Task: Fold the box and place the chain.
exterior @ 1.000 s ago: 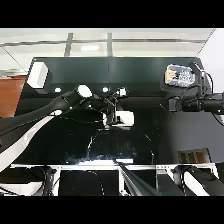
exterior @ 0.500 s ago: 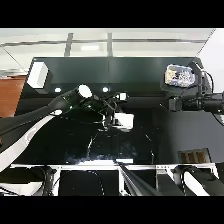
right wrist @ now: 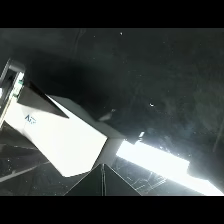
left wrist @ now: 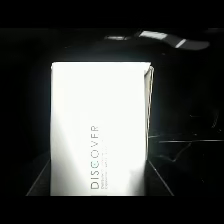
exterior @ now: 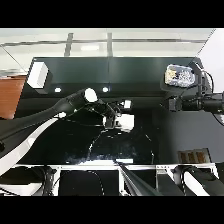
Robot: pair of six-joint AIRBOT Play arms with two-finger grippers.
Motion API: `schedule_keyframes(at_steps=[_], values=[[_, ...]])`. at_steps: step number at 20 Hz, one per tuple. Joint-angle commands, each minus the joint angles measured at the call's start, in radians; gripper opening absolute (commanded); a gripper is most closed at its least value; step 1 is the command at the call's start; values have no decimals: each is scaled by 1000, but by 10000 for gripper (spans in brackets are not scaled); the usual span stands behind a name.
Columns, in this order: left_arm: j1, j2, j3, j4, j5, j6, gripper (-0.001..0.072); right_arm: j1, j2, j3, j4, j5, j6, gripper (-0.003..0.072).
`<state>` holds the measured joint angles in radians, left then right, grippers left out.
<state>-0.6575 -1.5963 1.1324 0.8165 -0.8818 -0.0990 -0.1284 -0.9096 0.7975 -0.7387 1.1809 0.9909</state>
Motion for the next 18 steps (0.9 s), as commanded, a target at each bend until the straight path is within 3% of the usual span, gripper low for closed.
schedule_keyframes(at_steps=[1,5,8,13,18], values=[[-6,10,73,232,-44,-389,316,0,1,0,1,7,1,17],[83,111,130,577,-241,-830,289,0,1,0,2,12,1,17],[247,225,97,695,-330,-1062,290,0,1,0,2,13,2,17],[670,401,-109,692,-323,-1215,289,0,1,0,1,35,8,17],[1017,454,-201,565,-321,-1206,289,0,1,0,1,26,8,17]])
